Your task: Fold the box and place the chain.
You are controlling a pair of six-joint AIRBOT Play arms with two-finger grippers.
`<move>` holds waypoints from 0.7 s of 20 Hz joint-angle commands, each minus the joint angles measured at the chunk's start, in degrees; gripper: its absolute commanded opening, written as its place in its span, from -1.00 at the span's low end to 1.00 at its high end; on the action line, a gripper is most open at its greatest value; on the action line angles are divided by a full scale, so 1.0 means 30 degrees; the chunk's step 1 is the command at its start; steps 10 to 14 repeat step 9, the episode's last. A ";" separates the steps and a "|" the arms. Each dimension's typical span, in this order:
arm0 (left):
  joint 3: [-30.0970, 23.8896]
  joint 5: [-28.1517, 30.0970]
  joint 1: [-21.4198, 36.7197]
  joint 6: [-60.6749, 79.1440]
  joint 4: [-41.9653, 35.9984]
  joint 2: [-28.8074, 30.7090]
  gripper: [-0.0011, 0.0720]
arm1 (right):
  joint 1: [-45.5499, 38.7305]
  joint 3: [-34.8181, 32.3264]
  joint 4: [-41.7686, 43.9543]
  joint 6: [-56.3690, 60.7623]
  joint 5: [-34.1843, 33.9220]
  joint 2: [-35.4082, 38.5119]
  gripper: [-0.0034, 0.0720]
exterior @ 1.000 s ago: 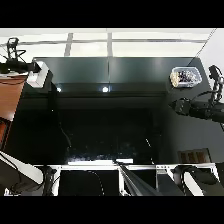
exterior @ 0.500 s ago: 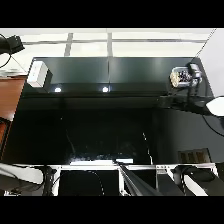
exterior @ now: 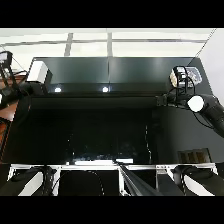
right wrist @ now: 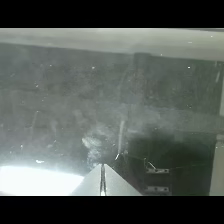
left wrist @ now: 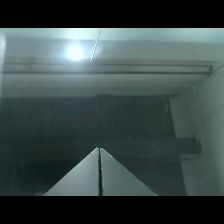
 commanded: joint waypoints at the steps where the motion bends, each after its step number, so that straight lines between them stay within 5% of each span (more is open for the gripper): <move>1: -0.1945 0.0933 -0.0189 0.0306 -0.0138 0.1537 -0.89 | 0.0029 0.0007 -0.0379 0.0226 -0.0262 -0.0138 -0.87; 14: -0.1953 0.1231 -0.0262 0.0306 -0.0138 0.1523 -0.89 | 0.0029 0.0007 -0.0379 0.0226 -0.0262 -0.0138 -0.87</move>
